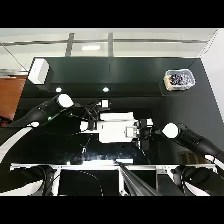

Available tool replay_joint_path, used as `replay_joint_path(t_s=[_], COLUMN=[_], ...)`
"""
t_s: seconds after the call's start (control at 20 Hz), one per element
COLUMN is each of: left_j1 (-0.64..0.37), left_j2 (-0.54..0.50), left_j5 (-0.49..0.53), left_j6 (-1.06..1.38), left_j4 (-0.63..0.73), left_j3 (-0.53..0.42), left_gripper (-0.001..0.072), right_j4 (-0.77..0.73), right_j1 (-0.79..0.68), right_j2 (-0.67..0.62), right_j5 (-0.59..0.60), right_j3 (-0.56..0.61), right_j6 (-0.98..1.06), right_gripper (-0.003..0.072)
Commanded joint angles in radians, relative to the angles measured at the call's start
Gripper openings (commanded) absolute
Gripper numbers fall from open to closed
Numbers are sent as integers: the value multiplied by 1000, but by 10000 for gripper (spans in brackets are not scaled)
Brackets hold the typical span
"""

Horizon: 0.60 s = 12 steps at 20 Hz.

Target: Fold the box and place the chain.

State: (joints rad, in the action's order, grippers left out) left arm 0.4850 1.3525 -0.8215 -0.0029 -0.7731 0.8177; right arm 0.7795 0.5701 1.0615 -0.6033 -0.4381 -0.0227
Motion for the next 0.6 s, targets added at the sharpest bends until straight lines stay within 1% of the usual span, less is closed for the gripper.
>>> replay_joint_path(t_s=[0.0, 0.35, 0.55], left_j1=[0, 1, 1], left_j2=[1, 1, 1], left_j5=[-1, -3, -22], left_j6=[0, -1, -1], left_j4=[0, 0, 0], left_j3=[0, 0, 0], left_gripper=[25, 25, 25], right_j4=[-18, -39, -47], right_j1=[18, 18, 16], right_j2=[1, -1, -41], right_j5=[47, 48, 47], right_j3=[0, -2, -34], right_j6=[-1, 1, 27], right_gripper=[622, 623, 622])
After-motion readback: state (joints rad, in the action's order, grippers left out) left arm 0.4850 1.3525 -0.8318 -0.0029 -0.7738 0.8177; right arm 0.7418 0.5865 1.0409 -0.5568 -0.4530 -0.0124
